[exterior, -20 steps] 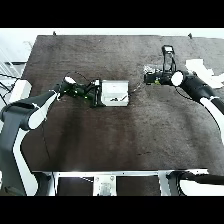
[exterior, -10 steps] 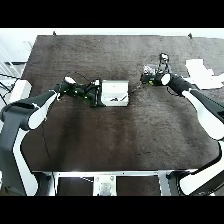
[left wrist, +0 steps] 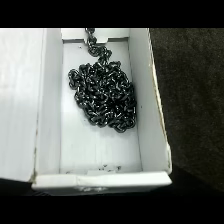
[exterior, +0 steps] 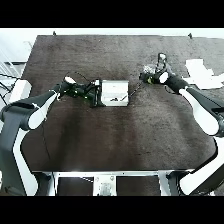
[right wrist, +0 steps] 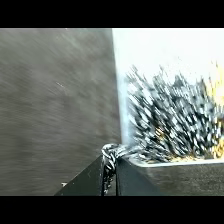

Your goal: Fold the box and place the chain.

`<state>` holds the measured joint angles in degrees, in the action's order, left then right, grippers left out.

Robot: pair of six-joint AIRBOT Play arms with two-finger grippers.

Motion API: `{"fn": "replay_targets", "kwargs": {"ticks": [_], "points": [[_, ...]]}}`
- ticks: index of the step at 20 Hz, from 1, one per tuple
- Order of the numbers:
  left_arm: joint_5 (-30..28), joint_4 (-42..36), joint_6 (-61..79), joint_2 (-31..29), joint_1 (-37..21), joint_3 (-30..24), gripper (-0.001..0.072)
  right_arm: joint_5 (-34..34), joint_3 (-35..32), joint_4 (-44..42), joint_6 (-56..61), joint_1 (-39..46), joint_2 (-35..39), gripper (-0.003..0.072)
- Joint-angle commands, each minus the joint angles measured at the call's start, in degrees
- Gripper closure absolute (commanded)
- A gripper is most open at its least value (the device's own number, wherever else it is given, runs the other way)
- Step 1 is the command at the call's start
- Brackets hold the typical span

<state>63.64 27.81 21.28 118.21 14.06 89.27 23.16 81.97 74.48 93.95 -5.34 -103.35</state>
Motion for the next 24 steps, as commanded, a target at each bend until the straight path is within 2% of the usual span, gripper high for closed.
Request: {"fn": "replay_targets", "kwargs": {"ticks": [1, 7, 12, 16, 24], "points": [[0.0, 0.02, 0.0, 0.0, 0.02, 0.0, 0.0088, 5.53, 0.17, 2.99, -0.17, -1.51, 7.78, 0.0671], [0.0, 0.02, 0.0, 0.0, 0.02, 0.0, 0.0087, 17.81, 0.11, 8.74, -4.46, -8.52, 26.43, 0.0671], [0.0, 0.02, 0.0, 0.0, 0.02, 0.0, 0.0088, 23.52, 0.0, 12.46, -4.44, -15.98, 36.06, 0.0671], [0.0, 0.02, 0.0, 0.0, 0.02, 0.0, 0.0087, 26.71, 0.0, 13.25, -3.87, -21.62, 38.69, 0.0672], [-0.02, 0.0, 0.0, 0.0, 0.02, 0.0, 0.0088, 25.75, -3.23, 15.06, 2.29, -28.68, 38.71, 0.0672]]}}
